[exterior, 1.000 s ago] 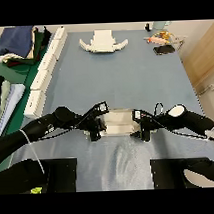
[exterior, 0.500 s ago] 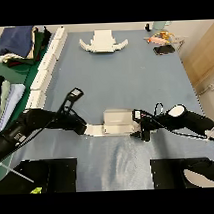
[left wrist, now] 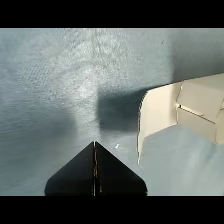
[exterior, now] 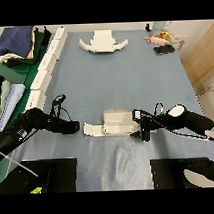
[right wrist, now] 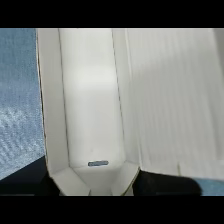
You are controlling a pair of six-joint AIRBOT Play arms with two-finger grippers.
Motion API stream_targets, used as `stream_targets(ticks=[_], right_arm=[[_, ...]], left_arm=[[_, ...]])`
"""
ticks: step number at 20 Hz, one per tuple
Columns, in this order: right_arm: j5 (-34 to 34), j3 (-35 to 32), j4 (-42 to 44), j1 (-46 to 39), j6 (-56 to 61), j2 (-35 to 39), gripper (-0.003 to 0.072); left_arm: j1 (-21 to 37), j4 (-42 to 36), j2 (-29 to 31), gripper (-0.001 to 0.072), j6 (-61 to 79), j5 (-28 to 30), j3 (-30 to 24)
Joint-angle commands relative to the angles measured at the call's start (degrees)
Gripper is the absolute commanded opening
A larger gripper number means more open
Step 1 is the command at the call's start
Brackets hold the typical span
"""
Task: Fold the box.
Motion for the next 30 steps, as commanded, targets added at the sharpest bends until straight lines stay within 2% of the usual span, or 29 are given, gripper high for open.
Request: stream_targets(ticks=[1, 4, 8, 16, 26, 27, 28, 30], right_arm=[[0.0, 0.0, 0.0, 0.0, 0.0, 0.0, 0.0519], [0.0, 0.0, 0.0, 0.0, 0.0, 0.0, 0.0519], [0.0, 0.0, 0.0, 0.0, 0.0, 0.0, 0.052], [0.0, 0.0, 0.0, 0.0, 0.0, 0.0, 0.0519], [0.0, 0.0, 0.0, 0.0, 0.0, 0.0, 0.052], [0.0, 0.0, 0.0, 0.0, 0.0, 0.0, 0.052], [0.0, 0.0, 0.0, 0.0, 0.0, 0.0, 0.0519], [0.0, 0.0, 0.0, 0.0, 0.0, 0.0, 0.052]], left_arm=[[-4.6, -7.0, -5.8, 0.0014, 2.2, 6.0, -0.8], [-10.8, -10.6, -9.2, 0.0014, 2.2, 12.1, -0.8], [-16.6, -13.5, -9.9, 0.0014, 2.2, 14.8, -0.2], [-17.0, -12.4, -9.9, 0.0016, 2.2, 13.6, 5.1], [-17.0, -11.9, -9.9, 0.0018, 1.7, 11.9, 7.1], [-17.0, -11.9, -9.9, 0.0178, 1.7, 11.9, 7.6], [-17.0, -11.9, -9.9, 0.0413, 1.7, 12.0, 7.9], [-17.0, -11.9, -9.9, 0.041, 1.6, 11.9, 8.2]])
